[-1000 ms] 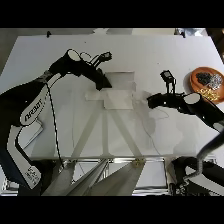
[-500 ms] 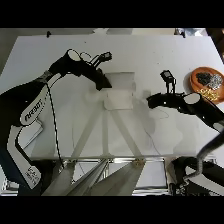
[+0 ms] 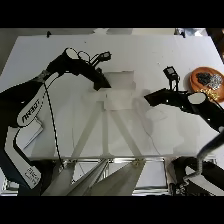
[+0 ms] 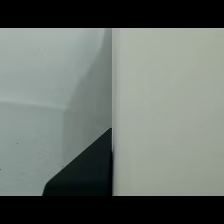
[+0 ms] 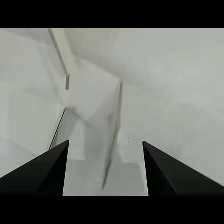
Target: Fold the box and place the chain.
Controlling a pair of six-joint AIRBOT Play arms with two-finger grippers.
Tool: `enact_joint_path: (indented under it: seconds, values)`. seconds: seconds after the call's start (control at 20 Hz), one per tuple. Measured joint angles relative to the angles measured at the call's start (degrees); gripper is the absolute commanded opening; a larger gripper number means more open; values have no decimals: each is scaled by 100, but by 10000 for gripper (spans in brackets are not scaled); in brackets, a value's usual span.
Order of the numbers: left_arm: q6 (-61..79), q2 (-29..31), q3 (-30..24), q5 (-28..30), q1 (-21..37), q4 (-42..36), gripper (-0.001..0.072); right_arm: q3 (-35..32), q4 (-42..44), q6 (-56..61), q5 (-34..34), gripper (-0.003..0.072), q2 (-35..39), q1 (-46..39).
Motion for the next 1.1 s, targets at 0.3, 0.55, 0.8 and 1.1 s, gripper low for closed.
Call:
enact_joint_path:
  seconds: [0.3, 0.55, 0.8, 1.1]
  values:
    - [841, 205, 0, -914, 66, 173, 8, 15, -39, 0, -24, 496, 629, 0]
    - [1008, 4, 0, -758, -24, 343, 7, 13, -48, 2, -28, 494, 772, 0]
    - [1040, -223, 0, -514, -52, 323, 5, 13, -227, 0, -42, 494, 800, 0]
    - [1047, -271, 0, -205, -55, 205, 4, 13, -323, 0, -42, 494, 802, 0]
